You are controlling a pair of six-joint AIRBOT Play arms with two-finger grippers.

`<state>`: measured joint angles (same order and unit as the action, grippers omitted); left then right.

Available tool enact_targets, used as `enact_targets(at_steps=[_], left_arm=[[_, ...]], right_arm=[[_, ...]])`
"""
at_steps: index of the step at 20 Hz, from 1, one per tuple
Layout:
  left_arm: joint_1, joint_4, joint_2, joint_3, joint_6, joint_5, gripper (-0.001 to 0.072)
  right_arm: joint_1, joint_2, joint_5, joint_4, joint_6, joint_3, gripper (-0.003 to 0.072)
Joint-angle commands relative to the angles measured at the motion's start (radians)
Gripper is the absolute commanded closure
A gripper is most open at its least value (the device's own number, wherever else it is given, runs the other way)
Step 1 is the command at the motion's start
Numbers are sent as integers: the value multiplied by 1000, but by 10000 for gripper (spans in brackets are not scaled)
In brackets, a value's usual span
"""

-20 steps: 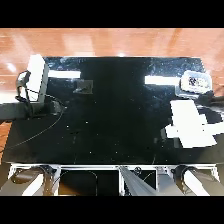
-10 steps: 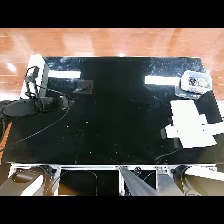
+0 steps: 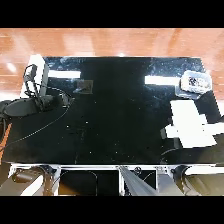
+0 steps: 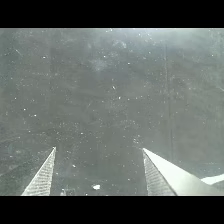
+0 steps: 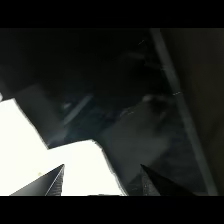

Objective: Fold the box and place the chain.

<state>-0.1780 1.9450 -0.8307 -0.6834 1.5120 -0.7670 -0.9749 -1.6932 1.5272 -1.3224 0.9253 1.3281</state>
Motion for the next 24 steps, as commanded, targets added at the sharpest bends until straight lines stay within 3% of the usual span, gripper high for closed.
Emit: enact_targets(at_steps=[1,24], left_arm=[[-1,-8,-1,0,0,17,87],[-1,-9,-1,0,1,19,87]], right_arm=[[-23,-18,64,-15,14,-60,141],[-21,-11,35,101,-34,-46,141]])
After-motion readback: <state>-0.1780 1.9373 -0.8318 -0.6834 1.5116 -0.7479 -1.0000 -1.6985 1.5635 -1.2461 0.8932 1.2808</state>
